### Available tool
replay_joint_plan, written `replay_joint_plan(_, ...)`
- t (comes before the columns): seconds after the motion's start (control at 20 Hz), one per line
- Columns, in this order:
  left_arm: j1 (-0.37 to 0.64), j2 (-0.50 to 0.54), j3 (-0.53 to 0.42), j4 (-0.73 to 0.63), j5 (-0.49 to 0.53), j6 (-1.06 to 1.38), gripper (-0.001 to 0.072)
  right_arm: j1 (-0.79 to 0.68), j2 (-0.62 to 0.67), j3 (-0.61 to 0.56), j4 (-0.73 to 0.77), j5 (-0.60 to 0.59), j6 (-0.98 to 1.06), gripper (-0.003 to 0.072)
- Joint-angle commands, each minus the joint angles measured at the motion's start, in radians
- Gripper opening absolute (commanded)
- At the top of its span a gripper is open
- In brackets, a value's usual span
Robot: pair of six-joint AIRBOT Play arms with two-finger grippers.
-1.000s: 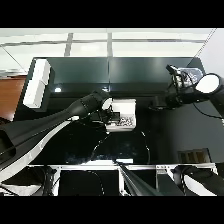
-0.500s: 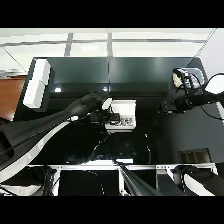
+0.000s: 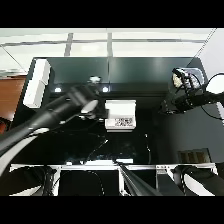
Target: Fold the box and place the chain.
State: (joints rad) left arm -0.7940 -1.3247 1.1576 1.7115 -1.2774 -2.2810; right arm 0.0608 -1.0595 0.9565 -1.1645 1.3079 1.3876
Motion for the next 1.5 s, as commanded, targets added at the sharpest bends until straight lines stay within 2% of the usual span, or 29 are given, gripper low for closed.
replay_joint_plan(0.0,0.146,0.178,-0.203,-0.048,-0.011,0.102,0.0478,-0.001,0.000,0.001,-0.002,-0.011,-0.002,0.0428)
replay_joint_plan(0.1,0.269,0.261,-0.371,-0.272,0.091,0.346,0.0478,-0.001,0.000,0.001,-0.012,-0.011,-0.002,0.0428)
replay_joint_plan(0.2,0.381,0.314,-0.497,-0.630,0.230,0.822,0.0478,0.000,0.000,0.001,-0.016,-0.018,-0.001,0.0428)
replay_joint_plan(0.25,0.412,0.318,-0.529,-0.791,0.237,1.096,0.0478,-0.001,0.000,0.001,-0.016,-0.024,-0.001,0.0428)
replay_joint_plan(0.3,0.425,0.316,-0.550,-0.906,0.209,1.352,0.0505,-0.001,0.000,0.001,-0.016,-0.029,0.000,0.0428)
replay_joint_plan(0.35,0.425,0.308,-0.559,-0.947,0.182,1.497,0.0633,-0.001,0.000,0.001,-0.016,-0.029,0.000,0.0428)
replay_joint_plan(0.4,0.414,0.294,-0.561,-0.953,0.148,1.607,0.0720,-0.001,0.000,0.001,-0.016,-0.029,0.005,0.0428)
replay_joint_plan(0.55,0.384,0.267,-0.561,-0.934,0.142,1.953,0.0720,0.000,0.000,0.001,-0.016,-0.034,0.026,0.0428)
replay_joint_plan(0.65,0.378,0.267,-0.558,-0.932,0.213,2.159,0.0720,0.000,0.000,0.001,-0.015,-0.029,0.030,0.0428)
replay_joint_plan(0.75,0.395,0.258,-0.557,-0.935,0.349,2.203,0.0720,0.000,0.000,0.001,-0.011,0.000,0.030,0.0428)
replay_joint_plan(0.8,0.420,0.237,-0.549,-0.964,0.367,2.242,0.0720,0.000,0.000,0.001,-0.011,0.009,0.030,0.0428)
replay_joint_plan(0.95,0.513,0.117,-0.511,-1.141,0.343,2.436,0.0720,0.000,0.000,0.001,-0.011,0.008,0.030,0.0428)
replay_joint_plan(1.0,0.517,0.063,-0.477,-1.119,0.283,2.492,0.0720,0.000,0.000,0.001,-0.011,0.008,0.030,0.0428)
replay_joint_plan(1.1,0.510,-0.026,-0.426,-1.057,0.285,2.498,0.0720,0.000,0.000,0.001,-0.011,0.011,0.030,0.0428)
replay_joint_plan(1.25,0.508,-0.117,-0.360,-1.085,0.282,2.496,0.0720,0.000,0.000,0.001,-0.011,0.008,0.030,0.0428)
replay_joint_plan(1.45,0.467,-0.133,-0.349,-1.166,0.301,2.499,0.0720,0.000,0.000,0.001,-0.015,-0.008,0.030,0.0429)
